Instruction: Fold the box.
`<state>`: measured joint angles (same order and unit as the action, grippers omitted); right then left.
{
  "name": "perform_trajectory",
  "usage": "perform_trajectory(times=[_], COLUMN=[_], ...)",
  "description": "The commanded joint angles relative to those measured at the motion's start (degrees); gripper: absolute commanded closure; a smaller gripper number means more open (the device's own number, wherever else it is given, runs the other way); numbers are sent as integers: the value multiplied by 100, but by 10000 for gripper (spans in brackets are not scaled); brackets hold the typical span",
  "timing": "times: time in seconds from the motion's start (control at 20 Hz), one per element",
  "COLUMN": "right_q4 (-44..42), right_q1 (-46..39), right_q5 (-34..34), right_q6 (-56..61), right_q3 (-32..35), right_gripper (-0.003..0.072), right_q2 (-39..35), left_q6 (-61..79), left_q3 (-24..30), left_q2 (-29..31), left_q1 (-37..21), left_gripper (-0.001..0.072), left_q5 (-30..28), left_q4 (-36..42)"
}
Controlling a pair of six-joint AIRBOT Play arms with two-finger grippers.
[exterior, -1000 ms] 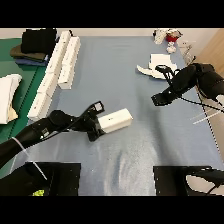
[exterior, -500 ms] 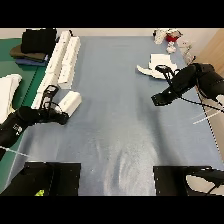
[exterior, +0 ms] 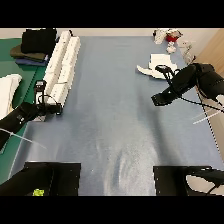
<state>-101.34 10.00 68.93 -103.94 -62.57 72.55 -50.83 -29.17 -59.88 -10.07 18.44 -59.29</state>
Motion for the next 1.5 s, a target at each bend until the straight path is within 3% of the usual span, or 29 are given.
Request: perform_trajectory(times=[0.0,0.35,0.75,1.1,1.45], right_q4=[-2,-2,-2,0,-2], right_q1=[0,0,0,0,0], right_q5=[0,0,0,-2,0], right_q6=[0,0,0,0,0], right_q3=[-2,-2,-2,-2,-2], right_gripper=[684,683,683,683,684], right_q2=[4,4,4,4,4], left_q6=[-20,-26,-24,-24,-22], left_q3=[-437,-1541,-2310,-2793,-2796], left_q2=[-619,-1646,-2291,-2728,-2848], left_q1=[68,400,402,560,520], left_gripper=[198,198,198,198,198], left_q5=[-249,-332,-282,-225,-289], left_q4=[61,61,186,275,249])
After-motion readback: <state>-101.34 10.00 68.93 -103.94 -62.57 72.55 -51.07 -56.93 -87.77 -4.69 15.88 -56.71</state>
